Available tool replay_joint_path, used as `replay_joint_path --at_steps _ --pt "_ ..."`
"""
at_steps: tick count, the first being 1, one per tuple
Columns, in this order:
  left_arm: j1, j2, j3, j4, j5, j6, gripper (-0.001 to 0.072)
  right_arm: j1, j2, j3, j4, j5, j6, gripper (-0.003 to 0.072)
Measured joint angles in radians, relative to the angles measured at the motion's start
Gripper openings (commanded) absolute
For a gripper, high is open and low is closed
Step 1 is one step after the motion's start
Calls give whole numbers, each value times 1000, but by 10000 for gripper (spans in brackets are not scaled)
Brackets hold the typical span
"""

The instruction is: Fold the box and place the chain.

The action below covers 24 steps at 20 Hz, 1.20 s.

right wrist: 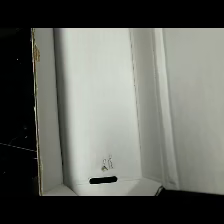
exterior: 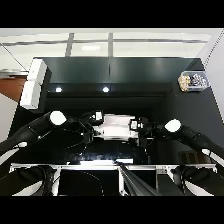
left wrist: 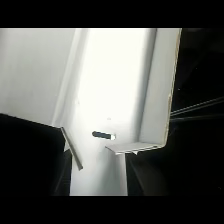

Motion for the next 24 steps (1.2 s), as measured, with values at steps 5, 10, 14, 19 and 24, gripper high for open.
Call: replay_joint_path --at_steps 5,10,14,19,24 --pt "-3 -1 0 -65 5 3 260 0 0 0 0 0 0 544" --pt "-5 -1 0 -134 -7 3 219 0 0 0 0 0 0 545" --pt "-31 -7 0 -154 -3 5 219 0 0 0 0 0 0 545" --pt "-71 -47 0 -157 41 11 219 0 0 0 0 0 0 545" --pt "-80 -64 0 -157 61 11 229 0 0 0 0 0 0 545"
